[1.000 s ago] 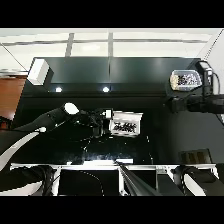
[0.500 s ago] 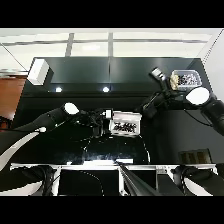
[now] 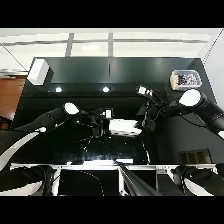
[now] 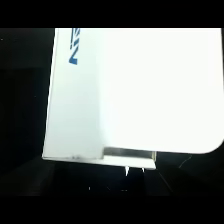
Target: Fold the box and place the chain.
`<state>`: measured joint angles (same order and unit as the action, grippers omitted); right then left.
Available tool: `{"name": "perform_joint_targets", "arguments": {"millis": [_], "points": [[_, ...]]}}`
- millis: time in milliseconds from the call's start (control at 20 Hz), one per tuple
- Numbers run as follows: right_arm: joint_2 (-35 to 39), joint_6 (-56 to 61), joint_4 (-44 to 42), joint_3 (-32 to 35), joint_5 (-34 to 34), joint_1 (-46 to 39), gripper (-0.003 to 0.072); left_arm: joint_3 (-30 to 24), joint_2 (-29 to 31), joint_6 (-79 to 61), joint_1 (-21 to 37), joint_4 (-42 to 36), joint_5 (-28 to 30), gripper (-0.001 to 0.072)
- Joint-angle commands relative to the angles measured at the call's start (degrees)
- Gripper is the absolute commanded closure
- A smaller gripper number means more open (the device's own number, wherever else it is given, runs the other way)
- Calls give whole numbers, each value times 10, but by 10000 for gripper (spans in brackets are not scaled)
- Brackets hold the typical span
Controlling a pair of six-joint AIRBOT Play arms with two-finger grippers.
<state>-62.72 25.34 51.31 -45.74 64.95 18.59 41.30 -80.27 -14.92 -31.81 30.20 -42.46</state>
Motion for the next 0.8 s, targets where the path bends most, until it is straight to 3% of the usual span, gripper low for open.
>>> {"name": "perform_joint_targets", "arguments": {"millis": [0, 400, 500, 600, 650, 750], "points": [[0, -12, 8, 6, -1, 19, -12, 0, 0, 0, 0, 0, 0, 377], [-1, -18, 49, 7, -36, 43, -11, 0, 0, 0, 0, 0, 0, 378], [-1, -18, 53, 7, -37, 43, 76, 0, 0, 0, 0, 0, 0, 377], [-1, -17, 51, 7, -36, 43, 328, 0, 0, 0, 0, 0, 0, 378], [-1, -17, 50, 7, -36, 43, 382, 0, 0, 0, 0, 0, 0, 378], [-1, -13, 46, 7, -36, 43, 382, 0, 0, 0, 0, 0, 0, 377]]}}
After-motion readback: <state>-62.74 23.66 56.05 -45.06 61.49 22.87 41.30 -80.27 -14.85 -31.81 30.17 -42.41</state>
